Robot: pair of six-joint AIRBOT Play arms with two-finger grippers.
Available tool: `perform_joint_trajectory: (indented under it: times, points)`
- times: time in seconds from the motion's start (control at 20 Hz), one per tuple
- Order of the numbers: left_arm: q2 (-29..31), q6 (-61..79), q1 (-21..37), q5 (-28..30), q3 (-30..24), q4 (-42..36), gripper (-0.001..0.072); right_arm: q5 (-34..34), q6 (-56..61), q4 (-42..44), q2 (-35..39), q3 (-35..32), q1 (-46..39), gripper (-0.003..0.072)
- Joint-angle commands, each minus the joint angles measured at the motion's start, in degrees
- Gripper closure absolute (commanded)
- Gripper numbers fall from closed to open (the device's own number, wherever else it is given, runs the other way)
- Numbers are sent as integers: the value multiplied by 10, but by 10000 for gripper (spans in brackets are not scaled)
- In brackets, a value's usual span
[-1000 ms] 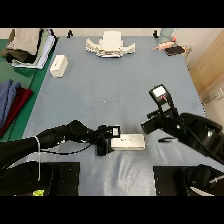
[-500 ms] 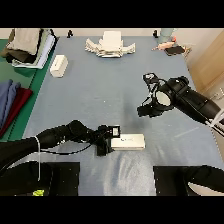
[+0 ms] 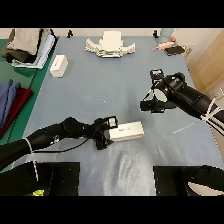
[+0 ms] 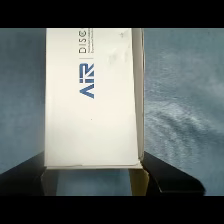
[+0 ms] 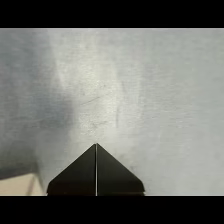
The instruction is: Fold the box.
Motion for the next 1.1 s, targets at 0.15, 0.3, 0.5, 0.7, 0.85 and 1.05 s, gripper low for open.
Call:
perform_joint_trajectory:
  times: [0.15,0.3,0.5,0.7,0.85,1.05]
  points:
    - [72,-369,189,-1,1,278,189,0,25,-42,-1,1,-10,685]
    - [90,-455,352,-13,1,335,189,-5,24,-42,-1,1,-18,685]
    - [66,-463,538,7,30,332,189,-45,23,-42,-1,1,-18,685]
    - [-37,-466,584,12,118,331,189,-80,23,-42,-1,1,-18,685]
    - [-132,-492,584,13,204,330,189,-99,23,-42,-1,1,-18,685]
    - [-253,-494,579,13,325,330,189,-116,23,-42,-2,1,-18,685]
